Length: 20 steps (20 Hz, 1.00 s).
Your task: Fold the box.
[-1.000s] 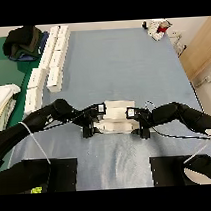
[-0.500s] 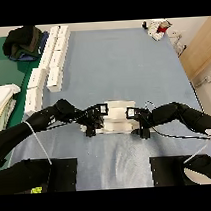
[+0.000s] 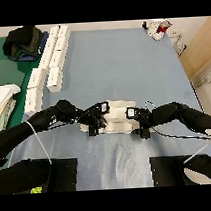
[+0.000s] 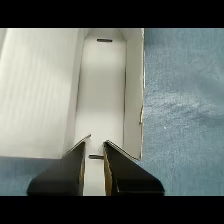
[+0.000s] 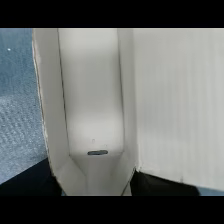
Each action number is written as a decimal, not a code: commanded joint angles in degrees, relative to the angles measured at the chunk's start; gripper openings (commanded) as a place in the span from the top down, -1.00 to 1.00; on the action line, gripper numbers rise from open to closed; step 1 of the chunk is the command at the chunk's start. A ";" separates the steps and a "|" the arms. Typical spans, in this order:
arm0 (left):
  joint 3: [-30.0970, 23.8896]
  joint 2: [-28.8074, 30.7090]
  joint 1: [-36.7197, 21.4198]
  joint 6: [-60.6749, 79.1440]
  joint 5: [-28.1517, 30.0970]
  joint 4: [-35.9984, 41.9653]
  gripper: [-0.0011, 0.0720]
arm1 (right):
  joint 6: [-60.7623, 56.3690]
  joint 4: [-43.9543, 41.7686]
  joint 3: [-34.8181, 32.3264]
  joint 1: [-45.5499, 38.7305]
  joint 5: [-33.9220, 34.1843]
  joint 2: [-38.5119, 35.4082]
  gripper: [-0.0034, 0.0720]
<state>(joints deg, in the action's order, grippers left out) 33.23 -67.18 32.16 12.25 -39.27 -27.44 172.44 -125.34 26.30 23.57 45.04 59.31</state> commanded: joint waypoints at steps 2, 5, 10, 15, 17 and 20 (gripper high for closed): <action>-0.02 -0.17 0.02 0.11 0.13 0.59 -0.52 | 0.07 0.00 0.04 0.02 0.00 0.02 -0.44; -0.02 -0.17 0.02 0.09 -0.13 0.68 -0.52 | 0.07 0.00 0.04 0.02 0.00 0.02 -0.44; -0.02 -0.11 0.02 -1.68 -1.66 0.26 0.33 | 0.07 0.00 0.04 0.02 0.00 0.02 -0.44; -0.02 2.21 -0.04 -11.32 -1.66 -6.67 0.94 | 0.04 0.00 0.04 0.02 0.00 0.02 -0.44; -0.02 4.74 -0.13 -17.11 -1.64 -11.02 0.94 | 0.04 0.00 0.04 0.02 0.00 0.02 -0.44; -0.02 9.90 -1.18 -28.33 -1.73 -16.87 0.94 | 0.04 0.00 0.04 0.02 0.00 0.02 -0.44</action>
<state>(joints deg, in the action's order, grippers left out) 33.23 -60.99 31.68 -5.26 -41.17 -37.98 172.53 -125.34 26.30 23.57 45.06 59.31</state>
